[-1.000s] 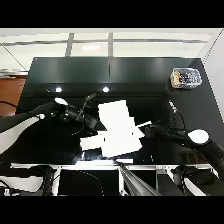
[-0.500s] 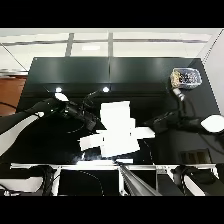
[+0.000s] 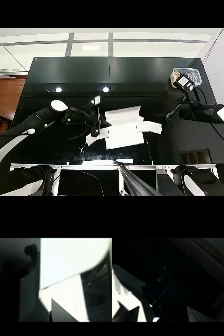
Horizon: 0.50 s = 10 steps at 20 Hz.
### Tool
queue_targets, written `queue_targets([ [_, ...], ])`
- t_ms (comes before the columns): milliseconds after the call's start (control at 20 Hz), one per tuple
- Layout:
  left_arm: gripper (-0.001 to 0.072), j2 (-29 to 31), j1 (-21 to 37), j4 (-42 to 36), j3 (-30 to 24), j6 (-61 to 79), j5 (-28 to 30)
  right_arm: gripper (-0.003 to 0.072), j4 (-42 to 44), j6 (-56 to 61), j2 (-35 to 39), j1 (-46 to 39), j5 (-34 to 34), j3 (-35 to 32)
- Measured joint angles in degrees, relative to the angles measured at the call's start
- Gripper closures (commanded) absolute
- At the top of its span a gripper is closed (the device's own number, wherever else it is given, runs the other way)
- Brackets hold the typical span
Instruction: Fold the box and place the chain.
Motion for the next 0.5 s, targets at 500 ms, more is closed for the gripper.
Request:
queue_targets([
  [500, 0.0683, -0.96, -0.68, 9.57, -1.92, 5.99, 5.90, 0.0009, 6.45, -16.85, -0.13, 7.23, -4.66, -10.01],
])
